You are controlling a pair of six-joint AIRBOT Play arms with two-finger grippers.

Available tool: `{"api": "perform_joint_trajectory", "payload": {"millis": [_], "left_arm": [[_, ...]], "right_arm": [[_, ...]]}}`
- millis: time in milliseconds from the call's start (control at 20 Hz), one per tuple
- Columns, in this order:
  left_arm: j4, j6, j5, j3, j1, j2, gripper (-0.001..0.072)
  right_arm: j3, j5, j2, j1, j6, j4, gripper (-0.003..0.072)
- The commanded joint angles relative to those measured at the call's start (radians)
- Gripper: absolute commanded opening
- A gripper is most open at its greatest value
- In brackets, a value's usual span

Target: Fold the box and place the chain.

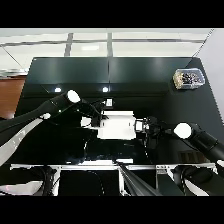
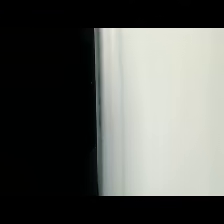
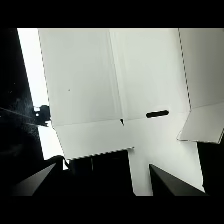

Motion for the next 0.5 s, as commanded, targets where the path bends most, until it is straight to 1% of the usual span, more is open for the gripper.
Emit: {"api": "perform_joint_trajectory", "payload": {"millis": [0,200,450], "left_arm": [[-0.005,0.000,0.002,0.000,0.000,-0.011,0.0027],[-0.006,0.000,-0.002,0.000,0.000,-0.029,0.0027],[-0.006,0.000,-0.002,0.000,0.001,-0.029,0.0027]], "right_arm": [[0.000,0.002,-0.008,0.002,-0.034,-0.002,0.0714],[-0.001,0.000,-0.023,0.023,-0.034,-0.005,0.0713],[-0.001,-0.035,-0.047,0.023,-0.034,-0.018,0.0713]]}}
